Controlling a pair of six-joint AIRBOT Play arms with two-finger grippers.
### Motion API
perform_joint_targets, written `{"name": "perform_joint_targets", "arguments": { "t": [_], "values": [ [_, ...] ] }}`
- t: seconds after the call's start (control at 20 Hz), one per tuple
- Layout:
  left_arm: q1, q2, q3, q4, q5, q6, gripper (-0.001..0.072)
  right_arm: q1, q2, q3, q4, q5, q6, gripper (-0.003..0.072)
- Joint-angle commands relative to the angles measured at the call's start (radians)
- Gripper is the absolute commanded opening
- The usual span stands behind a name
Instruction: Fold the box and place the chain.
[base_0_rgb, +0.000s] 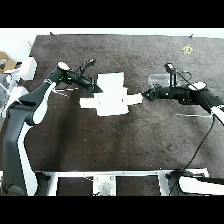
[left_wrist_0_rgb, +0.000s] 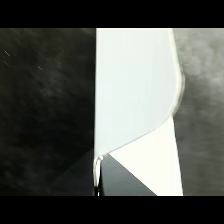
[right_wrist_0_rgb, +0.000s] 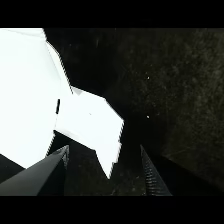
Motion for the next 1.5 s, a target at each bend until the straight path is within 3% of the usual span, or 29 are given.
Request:
{"name": "perform_joint_targets", "arguments": {
  "t": [0.0, 0.45, 0.65, 0.75, 1.0, 1.45],
  "values": [
    [0.0, 0.005, 0.001, 0.0, 0.048, 0.256, 0.0012, -0.01, 0.008, 0.006, 0.0, -0.014, -0.003, 0.0509],
    [0.0, 0.005, 0.001, 0.02, 0.116, 0.359, 0.0012, -0.01, 0.008, 0.005, 0.0, -0.033, -0.003, 0.0509],
    [-0.026, -0.001, 0.0, 0.143, 0.134, 0.358, 0.0012, -0.01, 0.008, 0.004, -0.003, -0.045, -0.003, 0.0509],
    [-0.031, -0.003, 0.0, 0.104, 0.138, 0.358, 0.0011, -0.006, 0.007, 0.004, -0.003, -0.044, -0.008, 0.0509],
    [-0.031, -0.002, 0.0, 0.093, 0.142, 0.358, 0.0012, 0.018, 0.008, 0.004, -0.003, -0.036, -0.14, 0.051],
    [-0.031, -0.002, 0.0, 0.09, 0.145, 0.358, 0.0013, 0.204, -0.026, 0.025, -0.028, 0.011, -0.594, 0.0511]
  ]
}}
